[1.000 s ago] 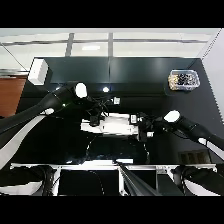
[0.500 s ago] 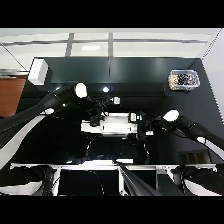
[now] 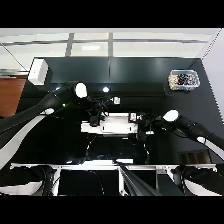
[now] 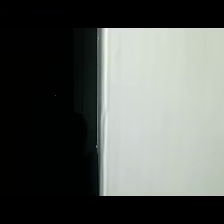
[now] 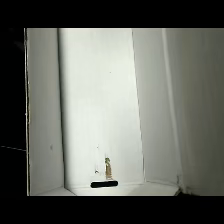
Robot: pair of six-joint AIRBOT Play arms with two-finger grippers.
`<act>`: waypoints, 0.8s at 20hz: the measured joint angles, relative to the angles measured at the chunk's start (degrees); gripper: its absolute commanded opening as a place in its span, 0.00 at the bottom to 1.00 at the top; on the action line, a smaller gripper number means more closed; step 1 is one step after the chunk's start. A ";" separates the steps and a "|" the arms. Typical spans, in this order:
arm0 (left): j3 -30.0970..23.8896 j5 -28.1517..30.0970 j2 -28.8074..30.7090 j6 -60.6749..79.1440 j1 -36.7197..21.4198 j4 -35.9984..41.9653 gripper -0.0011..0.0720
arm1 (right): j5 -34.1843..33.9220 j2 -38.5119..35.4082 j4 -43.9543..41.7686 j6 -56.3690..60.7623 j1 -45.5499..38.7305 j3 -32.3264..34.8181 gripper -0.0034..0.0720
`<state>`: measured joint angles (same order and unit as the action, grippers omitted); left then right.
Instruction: Fold the box and place the chain.
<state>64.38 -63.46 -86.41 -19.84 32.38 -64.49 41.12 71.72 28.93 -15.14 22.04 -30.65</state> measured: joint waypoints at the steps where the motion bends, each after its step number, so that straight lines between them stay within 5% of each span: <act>1: 0.00 0.00 0.00 0.00 0.00 0.00 0.05 | 0.00 0.00 0.04 0.04 0.00 0.02 0.98; 16: 0.00 -0.02 0.00 0.04 0.00 -0.02 0.05 | -0.96 0.17 2.54 2.36 0.83 -0.04 0.98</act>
<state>64.38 -63.48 -86.41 -19.79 32.38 -64.51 40.16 71.90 31.46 -12.78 22.87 -30.70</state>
